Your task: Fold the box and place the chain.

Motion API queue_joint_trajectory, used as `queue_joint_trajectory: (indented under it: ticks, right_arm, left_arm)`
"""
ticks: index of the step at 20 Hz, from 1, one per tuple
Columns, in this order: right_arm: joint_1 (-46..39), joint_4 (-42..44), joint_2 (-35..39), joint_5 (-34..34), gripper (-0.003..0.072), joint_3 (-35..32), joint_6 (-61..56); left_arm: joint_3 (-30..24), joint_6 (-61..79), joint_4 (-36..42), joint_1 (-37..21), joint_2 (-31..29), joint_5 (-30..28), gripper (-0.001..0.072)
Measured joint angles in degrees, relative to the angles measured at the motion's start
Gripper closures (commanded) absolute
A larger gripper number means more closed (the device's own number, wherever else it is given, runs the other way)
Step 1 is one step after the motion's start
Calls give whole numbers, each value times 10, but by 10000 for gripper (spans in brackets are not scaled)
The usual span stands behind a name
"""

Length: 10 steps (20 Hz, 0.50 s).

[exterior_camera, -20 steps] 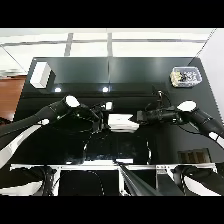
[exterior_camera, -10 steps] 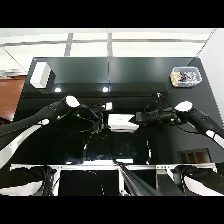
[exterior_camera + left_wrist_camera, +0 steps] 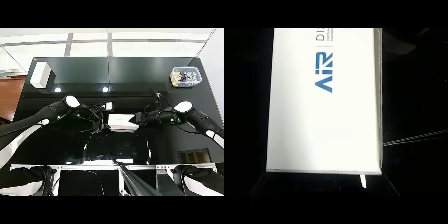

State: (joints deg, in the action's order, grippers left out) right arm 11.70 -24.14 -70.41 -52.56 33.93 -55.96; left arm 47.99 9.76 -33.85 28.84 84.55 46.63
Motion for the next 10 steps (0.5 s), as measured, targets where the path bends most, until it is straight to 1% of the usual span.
queue_joint_trajectory:
  ticks: [6,10]
  right_arm:
    - [0,-3,0,17,671,1,0]
    - [-12,-18,5,-12,671,33,15]
  left_arm:
    - [0,-1,1,0,0,-3,357]
    - [0,-2,2,0,0,-1,358]
